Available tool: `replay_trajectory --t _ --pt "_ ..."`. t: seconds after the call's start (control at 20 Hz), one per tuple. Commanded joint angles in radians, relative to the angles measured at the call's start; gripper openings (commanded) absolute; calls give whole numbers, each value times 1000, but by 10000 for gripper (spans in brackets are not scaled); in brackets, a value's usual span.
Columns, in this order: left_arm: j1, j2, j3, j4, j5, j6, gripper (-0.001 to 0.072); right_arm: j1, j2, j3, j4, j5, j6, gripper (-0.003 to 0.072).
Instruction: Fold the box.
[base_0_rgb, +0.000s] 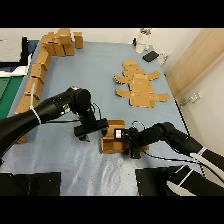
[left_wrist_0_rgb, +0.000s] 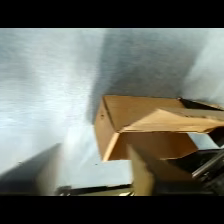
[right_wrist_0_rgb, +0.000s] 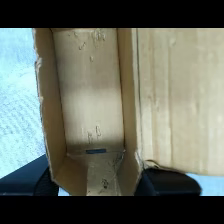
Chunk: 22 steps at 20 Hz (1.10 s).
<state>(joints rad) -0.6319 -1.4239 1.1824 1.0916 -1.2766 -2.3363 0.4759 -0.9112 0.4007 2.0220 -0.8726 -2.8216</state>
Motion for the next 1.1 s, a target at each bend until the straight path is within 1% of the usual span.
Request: replay_trajectory --t 0.0,0.2,0.3,0.4,0.5,0.6,0.7,0.75,0.8,0.9,0.95,1.0,1.05 --pt "51 1 0 -19 -35 150 16 0 0 0 2 0 1 551" --pt "47 6 -1 -20 -5 507 11 0 0 0 1 0 1 551" --pt "35 18 -2 -20 27 700 11 0 0 0 2 0 1 551" --pt "28 48 -14 -19 67 877 10 0 0 0 1 0 1 551" --pt "37 89 -44 -11 82 1040 11 0 0 0 2 0 1 550" --pt "133 135 -121 -55 72 1271 11 0 0 0 1 0 1 551" --pt "232 175 -243 -90 72 1587 11 0 0 0 1 0 1 551" --pt "267 184 -297 -149 74 1744 12 0 0 0 1 0 1 551" --pt "297 186 -349 -245 84 1889 13 0 0 0 1 0 1 551" --pt "317 187 -433 -407 137 2132 28 0 0 0 1 0 1 551" --pt "315 187 -467 -468 194 2234 329 0 0 0 1 0 1 551" --pt "313 187 -500 -538 259 2279 688 0 0 0 1 0 1 551" --pt "313 187 -531 -601 306 2311 692 0 0 0 1 0 1 551"
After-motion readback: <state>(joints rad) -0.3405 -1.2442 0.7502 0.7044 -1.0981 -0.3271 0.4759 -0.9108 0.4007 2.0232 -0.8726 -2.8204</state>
